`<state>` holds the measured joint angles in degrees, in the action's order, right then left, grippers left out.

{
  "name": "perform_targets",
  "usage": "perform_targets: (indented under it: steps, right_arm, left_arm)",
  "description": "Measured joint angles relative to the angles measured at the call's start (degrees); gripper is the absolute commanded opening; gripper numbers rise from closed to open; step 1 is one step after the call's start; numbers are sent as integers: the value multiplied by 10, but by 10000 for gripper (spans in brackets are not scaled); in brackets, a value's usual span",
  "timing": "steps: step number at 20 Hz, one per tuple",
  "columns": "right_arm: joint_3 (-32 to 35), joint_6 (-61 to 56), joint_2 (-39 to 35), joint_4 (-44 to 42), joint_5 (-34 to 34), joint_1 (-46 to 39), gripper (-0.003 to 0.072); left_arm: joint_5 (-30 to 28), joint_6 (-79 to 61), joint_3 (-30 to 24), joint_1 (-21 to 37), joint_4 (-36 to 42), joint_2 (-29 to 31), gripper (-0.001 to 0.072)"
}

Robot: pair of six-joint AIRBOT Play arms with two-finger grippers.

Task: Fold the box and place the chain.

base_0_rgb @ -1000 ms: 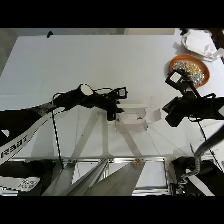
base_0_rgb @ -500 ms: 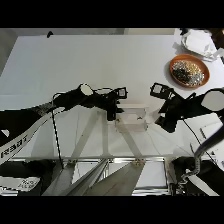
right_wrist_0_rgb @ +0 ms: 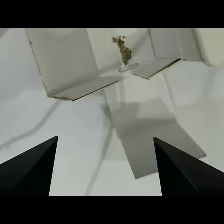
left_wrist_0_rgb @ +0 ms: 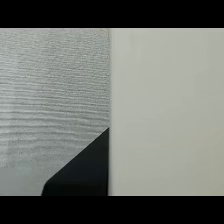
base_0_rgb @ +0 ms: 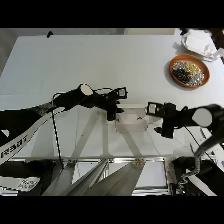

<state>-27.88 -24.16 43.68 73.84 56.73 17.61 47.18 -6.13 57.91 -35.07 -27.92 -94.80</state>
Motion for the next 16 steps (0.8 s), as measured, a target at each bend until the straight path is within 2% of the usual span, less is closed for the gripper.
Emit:
perform_targets:
  steps: [3, 6, 9, 16]
  right_arm:
    - [82, 47, -37, -5, -90, 26, 693]
    - [127, 66, -49, -19, -159, 60, 692]
    - [145, 75, -39, -54, -213, 78, 685]
    - [147, 82, -17, -105, -288, 87, 686]
  left_arm:
    - [0, 0, 0, 0, 0, 0, 12]
    - [0, 0, 0, 0, 0, 0, 12]
    - [0, 0, 0, 0, 0, 0, 12]
    - [0, 0, 0, 0, 0, 0, 12]
